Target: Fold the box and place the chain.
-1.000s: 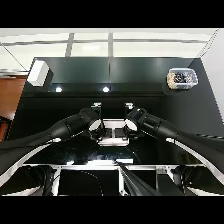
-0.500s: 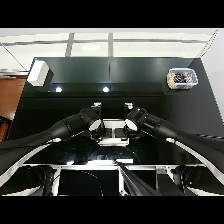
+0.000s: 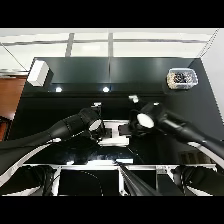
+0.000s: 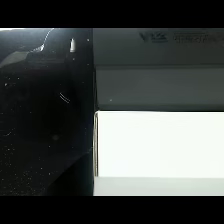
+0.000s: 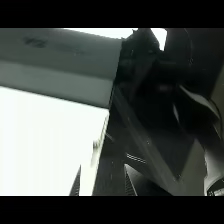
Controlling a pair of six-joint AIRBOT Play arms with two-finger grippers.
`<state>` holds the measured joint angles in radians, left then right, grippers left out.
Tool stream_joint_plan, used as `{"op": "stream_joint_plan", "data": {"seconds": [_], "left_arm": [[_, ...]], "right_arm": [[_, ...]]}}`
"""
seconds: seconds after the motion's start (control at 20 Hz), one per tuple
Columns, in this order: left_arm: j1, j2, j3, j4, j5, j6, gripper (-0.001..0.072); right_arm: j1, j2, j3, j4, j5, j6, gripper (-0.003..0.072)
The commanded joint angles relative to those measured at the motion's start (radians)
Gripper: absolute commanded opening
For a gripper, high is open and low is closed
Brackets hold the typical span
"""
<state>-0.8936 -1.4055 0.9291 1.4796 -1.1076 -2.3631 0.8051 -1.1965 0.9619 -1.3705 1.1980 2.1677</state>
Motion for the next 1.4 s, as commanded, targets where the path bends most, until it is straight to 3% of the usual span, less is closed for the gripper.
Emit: {"op": "stream_joint_plan", "data": {"seconds": [0.0,0.1,0.2,0.35,0.6,0.8,0.85,0.9,1.1,1.35], "left_arm": [[0.000,0.000,0.000,0.000,-0.002,-0.001,0.0031],[0.000,0.000,0.000,0.000,-0.002,-0.001,0.0031],[0.000,0.000,0.000,0.000,-0.002,-0.001,0.0032],[0.000,0.000,0.000,0.000,-0.002,-0.001,0.0031],[0.000,0.000,0.000,0.000,-0.001,-0.001,0.0032],[0.000,0.000,0.000,0.000,-0.002,-0.001,0.0032],[0.000,0.000,0.000,0.000,-0.002,-0.001,0.0031],[0.000,0.000,0.000,0.000,-0.002,-0.001,0.0032],[0.000,0.000,0.000,0.000,-0.003,-0.001,0.0031],[0.000,0.000,0.000,0.000,-0.001,-0.001,0.0032]], "right_arm": [[-0.062,0.164,0.013,0.026,0.086,-0.137,0.0328],[-0.108,0.251,0.013,-0.071,0.118,-0.180,0.0328],[-0.155,0.308,0.013,-0.306,0.153,-0.185,0.0328],[-0.259,0.319,0.012,-0.532,0.120,-0.185,0.0328],[-0.598,0.264,0.012,-0.584,-0.256,-0.186,0.0329],[-0.839,0.091,0.016,-0.568,-0.542,-0.158,0.0330],[-0.875,0.029,0.036,-0.552,-0.580,-0.146,0.0431],[-0.898,-0.037,0.075,-0.512,-0.593,-0.145,0.0712],[-0.915,-0.328,0.388,-0.412,-0.522,-0.197,0.0720],[-0.916,-0.632,0.751,-0.269,-0.238,-0.274,0.0720]]}}
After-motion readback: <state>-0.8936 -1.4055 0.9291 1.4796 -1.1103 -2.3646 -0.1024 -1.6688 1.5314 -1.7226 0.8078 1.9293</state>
